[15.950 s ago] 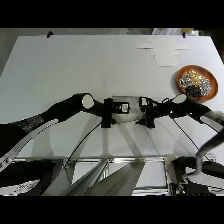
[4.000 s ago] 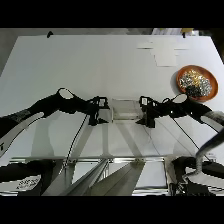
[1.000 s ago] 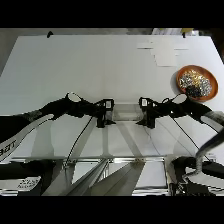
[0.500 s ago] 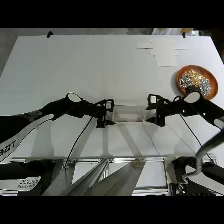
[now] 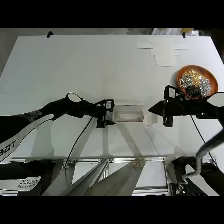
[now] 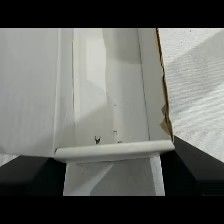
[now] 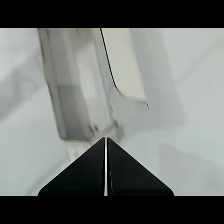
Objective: Fold the box and place the chain.
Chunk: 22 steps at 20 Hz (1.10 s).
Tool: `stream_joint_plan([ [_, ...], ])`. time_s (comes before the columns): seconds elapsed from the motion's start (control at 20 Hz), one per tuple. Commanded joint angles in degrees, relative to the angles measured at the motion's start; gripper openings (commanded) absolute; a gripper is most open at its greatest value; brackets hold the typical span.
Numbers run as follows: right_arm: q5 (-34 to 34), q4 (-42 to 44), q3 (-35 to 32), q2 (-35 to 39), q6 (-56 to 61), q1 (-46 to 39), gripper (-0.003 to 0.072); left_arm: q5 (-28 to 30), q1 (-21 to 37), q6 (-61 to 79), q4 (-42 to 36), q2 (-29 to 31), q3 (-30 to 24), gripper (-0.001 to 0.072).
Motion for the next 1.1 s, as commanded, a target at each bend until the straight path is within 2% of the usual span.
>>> stream_joint_plan([
  [0.0, 2.8, 6.6, 0.0, 0.9, 1.2, 2.9, 0.0020, 0.0, 0.0, 0.0, 0.0, 0.0, 0.0, 0.0253],
  [0.05, -0.4, 6.7, 0.0, 0.4, 3.4, 4.9, 0.0020, 0.0, 0.0, 0.0, 0.0, 0.0, 0.0, 0.0253],
  [0.3, -27.3, 7.2, 0.0, -7.0, 16.8, 14.0, 0.0020, 0.0, 0.0, 0.0, 0.0, 0.0, 0.0, 0.0253],
  [0.45, -36.5, 6.7, 0.0, -13.1, 26.9, 14.8, 0.0020, 0.0, 0.0, 0.0, 0.0, 0.0, 0.0, 0.0253],
  [0.6, -34.2, 4.7, 0.0, -16.8, 29.4, 14.7, 0.0020, 0.0, 0.0, 0.0, 0.0, 0.0, 0.0, 0.0253],
  [0.85, -30.2, 3.4, 0.1, -17.0, 33.7, 14.7, 0.0020, 0.1, 0.0, 0.0, 0.0, 0.0, 0.0, 0.0253],
  [0.95, -26.3, 1.7, 1.3, -15.8, 36.6, 14.7, 0.0020, 0.0, 0.0, 0.0, 0.0, 0.0, 0.0, 0.0253],
  [1.05, -21.1, -3.4, 3.8, -12.8, 41.5, 14.7, 0.0020, 0.0, 0.0, 0.0, 0.0, 0.0, 0.0, 0.0253],
])
